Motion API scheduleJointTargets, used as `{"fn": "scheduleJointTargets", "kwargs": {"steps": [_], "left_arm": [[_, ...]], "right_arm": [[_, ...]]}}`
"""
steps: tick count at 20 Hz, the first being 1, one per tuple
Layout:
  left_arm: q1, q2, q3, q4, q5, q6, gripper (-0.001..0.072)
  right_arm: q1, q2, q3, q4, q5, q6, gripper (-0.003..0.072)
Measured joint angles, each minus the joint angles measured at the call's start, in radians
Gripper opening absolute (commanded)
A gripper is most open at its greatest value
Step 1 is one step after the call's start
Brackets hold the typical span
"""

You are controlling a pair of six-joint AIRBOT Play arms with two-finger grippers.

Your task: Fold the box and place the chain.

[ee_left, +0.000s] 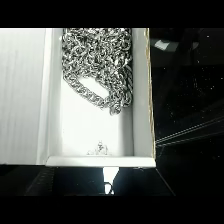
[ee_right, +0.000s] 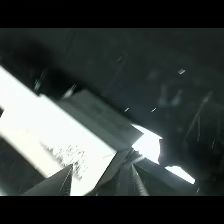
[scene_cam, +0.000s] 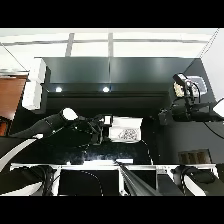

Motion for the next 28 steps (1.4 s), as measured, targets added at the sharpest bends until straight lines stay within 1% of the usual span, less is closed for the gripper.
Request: {"fn": "scheduleJointTargets", "kwargs": {"steps": [4, 6, 8, 10, 13, 16, 19, 21, 24, 28], "left_arm": [[0.0, 0.0, 0.0, 0.001, 0.0, 0.002, 0.0519], [0.0, 0.0, 0.0, 0.002, 0.0, 0.001, 0.0519], [0.0, 0.0, 0.0, 0.003, 0.0, 0.001, 0.0519], [0.0, 0.0, 0.0, 0.003, 0.0, 0.001, 0.0519], [0.0, 0.0, 0.0, 0.003, 0.0, 0.001, 0.0519], [0.0, 0.0, 0.0, 0.003, 0.0, 0.001, 0.0519], [0.0, 0.0, 0.0, 0.003, 0.0, 0.001, 0.0519], [0.0, 0.0, 0.0, 0.003, 0.0, 0.001, 0.0519], [0.0, 0.0, 0.0, 0.003, 0.0, 0.001, 0.0519], [0.0, 0.0, 0.0, 0.003, 0.0, 0.001, 0.052]], "right_arm": [[0.077, -0.045, -0.032, 0.028, -0.184, 0.041, 0.072], [0.119, -0.107, -0.035, 0.081, -0.263, 0.048, 0.072], [0.159, -0.175, -0.035, 0.122, -0.303, 0.021, 0.072], [0.185, -0.214, -0.029, 0.142, -0.281, -0.095, 0.072], [0.198, -0.228, 0.008, 0.111, -0.157, -0.283, 0.072], [0.205, -0.215, 0.043, 0.057, -0.018, -0.378, 0.072], [0.23, -0.209, 0.05, 0.028, 0.056, -0.455, 0.072], [0.256, -0.206, 0.039, 0.017, 0.054, -0.522, 0.072], [0.293, -0.205, 0.003, 0.01, 0.017, -0.617, 0.072], [0.313, -0.205, -0.025, 0.01, -0.023, -0.672, 0.072]]}}
